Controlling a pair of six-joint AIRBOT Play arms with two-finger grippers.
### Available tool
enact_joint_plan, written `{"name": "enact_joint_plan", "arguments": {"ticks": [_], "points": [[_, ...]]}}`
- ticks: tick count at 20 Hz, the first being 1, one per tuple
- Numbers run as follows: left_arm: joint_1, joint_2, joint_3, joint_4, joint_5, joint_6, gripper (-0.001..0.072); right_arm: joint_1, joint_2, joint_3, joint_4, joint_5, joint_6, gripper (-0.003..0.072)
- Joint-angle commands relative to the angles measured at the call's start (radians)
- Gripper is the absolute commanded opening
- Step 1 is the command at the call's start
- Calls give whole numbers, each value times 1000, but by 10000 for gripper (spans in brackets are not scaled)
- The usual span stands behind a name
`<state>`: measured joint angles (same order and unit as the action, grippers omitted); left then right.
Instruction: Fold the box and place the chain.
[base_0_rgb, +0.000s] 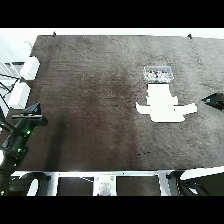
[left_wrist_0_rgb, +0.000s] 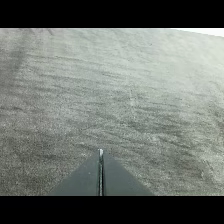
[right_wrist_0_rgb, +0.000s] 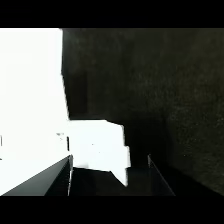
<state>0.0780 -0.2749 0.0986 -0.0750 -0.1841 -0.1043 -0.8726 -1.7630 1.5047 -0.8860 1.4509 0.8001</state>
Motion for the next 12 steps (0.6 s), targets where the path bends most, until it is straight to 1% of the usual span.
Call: {"name": "enact_joint_plan", "arguments": {"ticks": [1, 12], "points": [[0, 0, 0, 0, 0, 0, 21, 16, -92, 46, -17, 59, 0, 548], [0, 0, 0, 0, 1, 0, 21, 167, -211, 44, -24, 129, 4, 548]]}}
